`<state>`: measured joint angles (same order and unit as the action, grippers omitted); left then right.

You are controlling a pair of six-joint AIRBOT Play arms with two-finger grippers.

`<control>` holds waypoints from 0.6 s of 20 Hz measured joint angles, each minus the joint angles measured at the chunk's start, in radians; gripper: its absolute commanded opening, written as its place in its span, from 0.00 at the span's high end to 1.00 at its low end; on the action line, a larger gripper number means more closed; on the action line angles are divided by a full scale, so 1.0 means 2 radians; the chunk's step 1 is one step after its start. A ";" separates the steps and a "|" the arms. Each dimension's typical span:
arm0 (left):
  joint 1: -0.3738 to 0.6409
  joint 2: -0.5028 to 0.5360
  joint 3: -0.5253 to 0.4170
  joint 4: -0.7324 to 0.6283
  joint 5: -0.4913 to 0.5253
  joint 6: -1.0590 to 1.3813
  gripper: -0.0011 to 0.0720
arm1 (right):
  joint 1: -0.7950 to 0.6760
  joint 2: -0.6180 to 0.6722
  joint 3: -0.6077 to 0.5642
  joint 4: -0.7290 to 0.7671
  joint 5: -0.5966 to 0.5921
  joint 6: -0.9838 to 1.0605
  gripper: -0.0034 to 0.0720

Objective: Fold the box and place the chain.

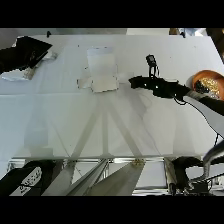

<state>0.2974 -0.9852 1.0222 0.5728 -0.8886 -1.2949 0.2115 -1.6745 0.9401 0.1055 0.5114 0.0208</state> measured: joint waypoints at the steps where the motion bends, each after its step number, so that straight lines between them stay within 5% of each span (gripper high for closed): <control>1: -0.001 -0.002 0.000 0.004 0.000 0.015 0.25 | 0.000 0.000 0.000 0.000 0.000 0.000 0.94; 7: -0.038 -0.027 0.006 0.002 0.037 0.176 0.30 | 0.000 0.000 0.000 0.000 0.000 0.000 0.94; 12: -0.087 -0.132 0.067 0.002 0.041 0.225 0.28 | 0.000 0.000 0.000 0.000 0.000 0.000 0.94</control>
